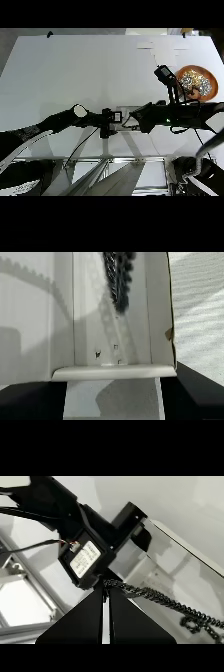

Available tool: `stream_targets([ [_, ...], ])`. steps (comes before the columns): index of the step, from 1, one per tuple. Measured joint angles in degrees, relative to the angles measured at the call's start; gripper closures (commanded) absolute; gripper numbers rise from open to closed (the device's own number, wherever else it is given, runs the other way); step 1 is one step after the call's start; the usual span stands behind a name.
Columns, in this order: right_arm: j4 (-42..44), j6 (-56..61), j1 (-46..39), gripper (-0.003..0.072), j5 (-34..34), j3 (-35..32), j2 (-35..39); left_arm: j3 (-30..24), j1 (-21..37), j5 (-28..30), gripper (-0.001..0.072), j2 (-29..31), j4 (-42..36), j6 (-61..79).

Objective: Fold the box and place the chain.

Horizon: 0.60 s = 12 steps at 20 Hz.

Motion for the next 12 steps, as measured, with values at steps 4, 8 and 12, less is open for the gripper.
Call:
stream_targets([
  [4, 0.00, 0.07, 0.63, 0.0673, -0.79, -0.52, -1.84, 0.00, 0.00, 0.02, 0.0576, 0.00, 0.00, 0.00],
  [8, -0.13, 0.07, 0.81, 0.0673, -2.16, -3.61, -5.90, 0.00, 0.00, 0.02, 0.0576, 0.00, 0.00, -0.02],
  [12, -0.15, -0.24, 0.85, 0.0600, -4.20, -7.08, -10.27, 0.00, 0.00, 0.00, 0.0576, 0.00, -0.02, 0.00],
])
